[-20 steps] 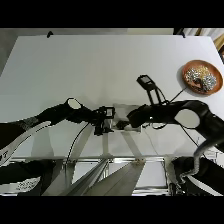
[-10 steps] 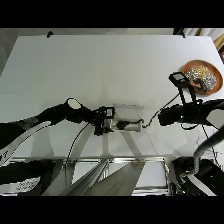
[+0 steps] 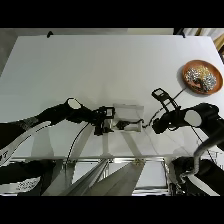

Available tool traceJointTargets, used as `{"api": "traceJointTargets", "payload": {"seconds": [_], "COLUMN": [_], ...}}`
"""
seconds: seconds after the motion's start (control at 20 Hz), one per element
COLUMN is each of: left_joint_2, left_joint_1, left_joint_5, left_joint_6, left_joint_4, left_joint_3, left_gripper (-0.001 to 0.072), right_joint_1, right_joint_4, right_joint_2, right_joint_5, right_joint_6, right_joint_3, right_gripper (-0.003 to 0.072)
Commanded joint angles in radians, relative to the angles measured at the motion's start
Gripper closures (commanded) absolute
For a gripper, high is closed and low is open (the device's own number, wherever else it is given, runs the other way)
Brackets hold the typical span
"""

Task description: Fold the box and place the chain.

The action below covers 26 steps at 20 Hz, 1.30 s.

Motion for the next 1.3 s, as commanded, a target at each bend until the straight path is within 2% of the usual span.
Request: {"api": "traceJointTargets", "payload": {"seconds": [0.0,0.1,0.35,0.5,0.8,1.25], "left_joint_2": [0.0,0.0,0.0,0.0,0.0,0.0], "left_joint_1": [0.0,0.0,0.0,0.0,0.0,0.0], "left_joint_5": [0.0,0.0,0.0,0.0,0.0,0.0], "left_joint_6": [0.0,0.0,0.0,0.0,0.0,0.0], "left_joint_4": [0.0,0.0,0.0,0.0,0.0,0.0], "left_joint_3": [0.0,0.0,0.0,0.0,0.0,0.0], "left_gripper": [0.0679,0.0679,0.0679,0.0679,0.0679,0.0679], "right_joint_1": [-0.001,-0.001,-0.001,-0.001,-0.001,-0.001], "right_joint_4": [0.031,0.018,0.008,0.011,0.069,0.077], "right_joint_2": [-0.083,-0.131,-0.229,-0.233,-0.233,-0.233], "right_joint_5": [-0.105,-0.137,-0.163,-0.163,-0.225,-0.224], "right_joint_6": [-0.026,0.04,0.124,0.124,0.127,0.16], "right_joint_3": [-0.019,-0.019,-0.019,-0.019,-0.019,-0.019], "right_gripper": [0.0317,0.0381,0.0394,0.046,0.046,0.0481]}}
